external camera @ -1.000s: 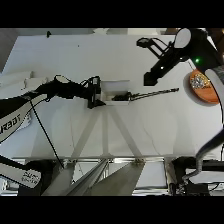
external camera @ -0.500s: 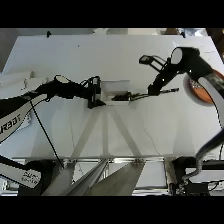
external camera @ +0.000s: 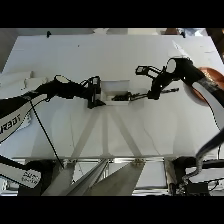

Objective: Fold the box and place the chain.

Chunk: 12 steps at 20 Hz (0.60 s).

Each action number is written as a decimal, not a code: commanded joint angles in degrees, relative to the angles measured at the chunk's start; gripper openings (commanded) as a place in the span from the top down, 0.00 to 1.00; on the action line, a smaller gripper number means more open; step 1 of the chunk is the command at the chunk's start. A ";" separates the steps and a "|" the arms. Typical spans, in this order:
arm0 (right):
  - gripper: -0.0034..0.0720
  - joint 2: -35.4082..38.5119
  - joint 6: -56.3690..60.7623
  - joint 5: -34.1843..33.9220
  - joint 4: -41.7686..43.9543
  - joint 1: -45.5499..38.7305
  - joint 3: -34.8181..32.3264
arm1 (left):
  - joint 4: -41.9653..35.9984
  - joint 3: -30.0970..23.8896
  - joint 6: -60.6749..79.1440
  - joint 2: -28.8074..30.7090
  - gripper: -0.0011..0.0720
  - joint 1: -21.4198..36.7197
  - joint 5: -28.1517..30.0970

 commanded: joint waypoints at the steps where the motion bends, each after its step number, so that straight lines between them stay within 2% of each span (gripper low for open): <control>1: 0.22 -1.92 -2.10 -1.27 0.17 0.68 -0.26 | 0.02 0.04 0.00 0.04 0.47 0.00 0.02; 4: 0.24 -4.00 -2.05 -2.86 0.13 1.75 -0.31 | 0.00 0.04 0.00 0.04 0.47 0.00 0.02; 5: 0.31 -4.39 -2.03 -3.91 0.13 1.99 -0.31 | 0.02 0.04 0.00 0.04 0.47 0.00 0.00; 6: 0.52 -4.55 -1.49 -4.35 0.04 2.32 -0.31 | 0.02 0.04 0.00 0.04 0.47 0.00 0.00; 7: 0.80 -4.52 -1.44 -4.35 -0.11 2.60 -0.31 | 0.02 0.04 0.00 0.04 0.47 0.00 0.02; 8: 0.94 -4.52 -1.36 -3.87 -0.15 2.89 -0.31 | 0.02 0.04 -0.02 0.04 0.47 0.00 0.00; 12: 0.94 -2.99 3.34 -3.08 -0.50 3.32 -0.28 | 0.02 0.04 0.00 0.04 0.47 0.00 0.02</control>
